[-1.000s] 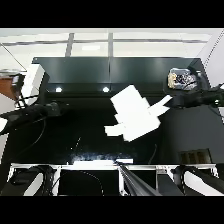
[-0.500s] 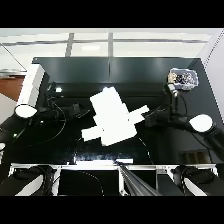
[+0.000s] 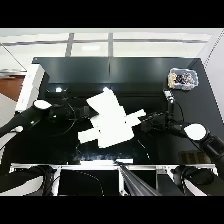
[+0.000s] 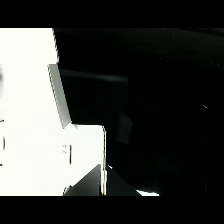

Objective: Fold the box and place the chain.

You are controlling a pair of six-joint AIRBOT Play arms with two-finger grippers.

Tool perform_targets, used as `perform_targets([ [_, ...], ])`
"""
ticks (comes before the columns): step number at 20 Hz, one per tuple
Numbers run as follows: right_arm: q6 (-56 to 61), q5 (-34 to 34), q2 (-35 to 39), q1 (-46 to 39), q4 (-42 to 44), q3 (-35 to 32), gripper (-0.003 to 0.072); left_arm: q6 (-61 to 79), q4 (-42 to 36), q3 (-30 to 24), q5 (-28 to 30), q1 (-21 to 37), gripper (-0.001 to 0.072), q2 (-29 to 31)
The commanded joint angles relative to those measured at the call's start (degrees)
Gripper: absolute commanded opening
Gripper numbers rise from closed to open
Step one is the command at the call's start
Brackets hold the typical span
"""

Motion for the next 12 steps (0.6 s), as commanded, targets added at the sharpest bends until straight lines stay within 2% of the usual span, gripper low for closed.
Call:
perform_targets([
  [1,0.13,-0.35,0.07,0.22,0.04,-0.11,0.0031,10.99,-4.85,3.65,-5.31,-1.90,0.0692,-5.66],
  [3,0.13,-0.33,0.07,0.22,0.04,-0.11,0.0032,18.91,-8.68,5.27,-12.55,-1.62,0.0692,-8.96],
  [6,0.13,-0.17,0.07,0.22,0.02,-0.11,0.0031,26.99,-7.41,7.13,-21.38,-0.94,0.0692,-12.22],
  [8,0.13,-0.13,0.07,0.15,0.00,-0.11,0.0032,27.54,-2.47,7.69,-22.21,-0.85,0.0673,-12.46],
  [10,0.13,-0.15,0.07,0.15,-0.11,-0.11,0.0031,27.56,1.33,7.76,-22.27,-0.85,0.0585,-12.46],
  [12,0.13,-0.13,0.07,0.17,-0.15,-0.11,0.0031,29.68,1.79,7.76,-23.04,-0.83,0.0445,-12.46],
])
